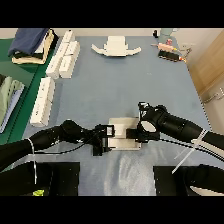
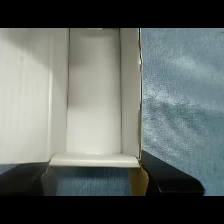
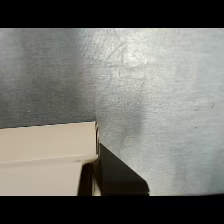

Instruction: Fold the box.

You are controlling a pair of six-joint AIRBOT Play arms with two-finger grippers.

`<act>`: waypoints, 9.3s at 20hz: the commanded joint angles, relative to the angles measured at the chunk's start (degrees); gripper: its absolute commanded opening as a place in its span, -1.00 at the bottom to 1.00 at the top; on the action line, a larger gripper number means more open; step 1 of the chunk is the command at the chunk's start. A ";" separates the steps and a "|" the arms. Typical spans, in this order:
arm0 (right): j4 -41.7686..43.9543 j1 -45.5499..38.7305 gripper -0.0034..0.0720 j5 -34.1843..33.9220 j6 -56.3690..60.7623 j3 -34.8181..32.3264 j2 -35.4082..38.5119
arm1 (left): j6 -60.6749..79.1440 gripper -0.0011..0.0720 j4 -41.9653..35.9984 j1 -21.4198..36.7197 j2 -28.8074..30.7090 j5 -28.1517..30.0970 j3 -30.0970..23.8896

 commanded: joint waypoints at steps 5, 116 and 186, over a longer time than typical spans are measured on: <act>-1.62 0.07 -0.42 0.66 0.59 0.11 -0.17 | -0.04 0.15 0.09 0.07 -0.02 -0.09 0.02; 13.79 5.64 0.45 -37.03 -108.02 -20.35 24.41 | -0.04 0.15 0.09 0.07 -0.02 -0.09 0.02; 27.78 5.60 -0.82 -38.77 -96.56 -18.71 25.70 | -0.04 0.15 0.09 0.07 -0.02 -0.07 0.02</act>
